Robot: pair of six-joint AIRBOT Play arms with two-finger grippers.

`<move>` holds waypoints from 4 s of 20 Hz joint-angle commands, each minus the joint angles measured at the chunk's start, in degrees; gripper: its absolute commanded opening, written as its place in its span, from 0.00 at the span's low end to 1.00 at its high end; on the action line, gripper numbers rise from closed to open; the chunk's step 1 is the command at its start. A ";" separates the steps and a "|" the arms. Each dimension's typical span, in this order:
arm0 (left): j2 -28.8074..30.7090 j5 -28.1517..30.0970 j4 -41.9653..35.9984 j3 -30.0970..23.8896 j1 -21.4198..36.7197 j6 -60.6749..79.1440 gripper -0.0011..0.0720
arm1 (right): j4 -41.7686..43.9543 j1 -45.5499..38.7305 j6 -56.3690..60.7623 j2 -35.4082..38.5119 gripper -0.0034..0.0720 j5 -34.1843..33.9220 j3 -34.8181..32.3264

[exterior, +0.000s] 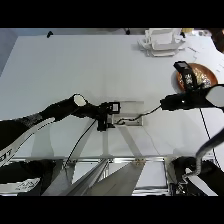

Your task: Fold the box and place the chain.

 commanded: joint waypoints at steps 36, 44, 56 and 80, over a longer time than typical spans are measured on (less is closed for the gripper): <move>0.04 0.00 0.02 0.02 0.04 0.00 0.36 | 11.39 17.84 -11.74 -16.31 0.35 -7.58 1.36; 0.04 0.00 0.02 0.02 0.04 0.00 0.36 | 6.51 4.02 -11.69 -9.77 0.34 -6.16 11.65; 0.04 0.00 0.02 0.02 0.04 0.00 0.36 | -8.35 -6.71 -4.17 -20.68 0.13 -6.78 6.64; 0.04 0.00 0.02 0.02 0.04 0.00 0.36 | -8.39 -6.71 1.27 -32.52 0.12 -14.62 0.09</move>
